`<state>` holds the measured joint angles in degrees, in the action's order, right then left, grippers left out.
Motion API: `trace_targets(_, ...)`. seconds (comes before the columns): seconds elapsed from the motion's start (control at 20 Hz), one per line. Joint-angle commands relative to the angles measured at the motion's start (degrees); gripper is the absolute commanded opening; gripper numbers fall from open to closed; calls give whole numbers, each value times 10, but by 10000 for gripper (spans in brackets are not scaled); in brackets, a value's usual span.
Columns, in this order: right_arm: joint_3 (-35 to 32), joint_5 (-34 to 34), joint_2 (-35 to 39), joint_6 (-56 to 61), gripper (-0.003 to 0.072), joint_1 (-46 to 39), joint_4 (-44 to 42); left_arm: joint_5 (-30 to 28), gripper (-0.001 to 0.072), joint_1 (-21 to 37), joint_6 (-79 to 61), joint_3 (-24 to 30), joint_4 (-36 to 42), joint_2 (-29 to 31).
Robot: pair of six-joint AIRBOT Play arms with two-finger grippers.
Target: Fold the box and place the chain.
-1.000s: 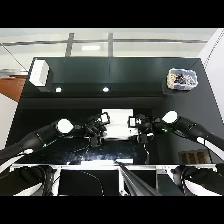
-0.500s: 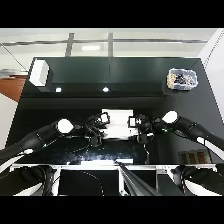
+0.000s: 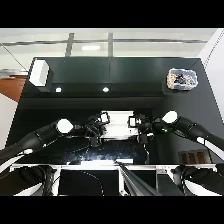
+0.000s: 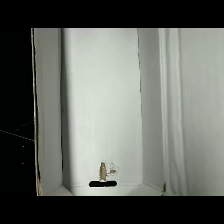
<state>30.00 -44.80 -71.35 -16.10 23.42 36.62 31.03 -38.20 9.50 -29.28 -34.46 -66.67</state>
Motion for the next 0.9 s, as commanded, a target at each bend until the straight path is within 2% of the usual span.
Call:
trace_targets(0.0,0,0,0,0,447,0,0,38,26,19,46,0,-5,10)
trace_targets(0.3,0,0,0,0,447,0,0,151,26,133,259,0,-161,115)
trace_targets(0.45,0,0,0,0,447,0,0,236,26,236,328,0,-157,166)
trace_targets(0.6,0,0,0,0,447,0,0,337,28,322,361,0,-151,174)
trace_targets(0.7,0,0,0,0,447,0,0,348,27,363,385,9,-150,174)
trace_targets(0.85,0,0,0,0,447,0,0,272,28,453,555,56,-150,172)
